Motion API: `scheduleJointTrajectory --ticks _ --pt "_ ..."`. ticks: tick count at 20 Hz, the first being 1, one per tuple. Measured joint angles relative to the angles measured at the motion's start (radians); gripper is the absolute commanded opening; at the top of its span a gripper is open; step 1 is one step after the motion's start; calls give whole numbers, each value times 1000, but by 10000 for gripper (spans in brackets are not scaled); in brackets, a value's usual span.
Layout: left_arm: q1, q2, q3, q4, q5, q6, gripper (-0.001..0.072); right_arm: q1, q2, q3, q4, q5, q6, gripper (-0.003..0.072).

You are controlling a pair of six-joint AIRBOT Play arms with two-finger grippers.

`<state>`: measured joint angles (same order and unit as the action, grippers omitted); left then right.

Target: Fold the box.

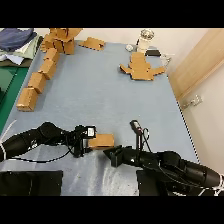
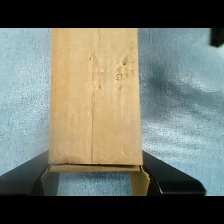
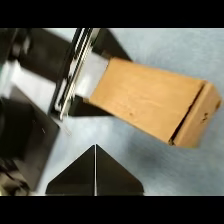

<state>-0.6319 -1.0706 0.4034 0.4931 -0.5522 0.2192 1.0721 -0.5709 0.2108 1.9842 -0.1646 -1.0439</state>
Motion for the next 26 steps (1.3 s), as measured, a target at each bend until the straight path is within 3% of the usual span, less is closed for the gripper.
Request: scheduleJointTrajectory --ticks 4,9,15,26 --pt "0 0 0 0 0 0 389 -21 -69 -41 23 259 244 2" --pt "0 0 0 0 0 0 389 -21 -152 -53 -12 375 400 3" --pt "0 0 0 0 0 0 389 -18 -179 -55 -129 392 537 3" --pt "0 0 0 0 0 0 389 6 -192 -56 -259 277 653 3"
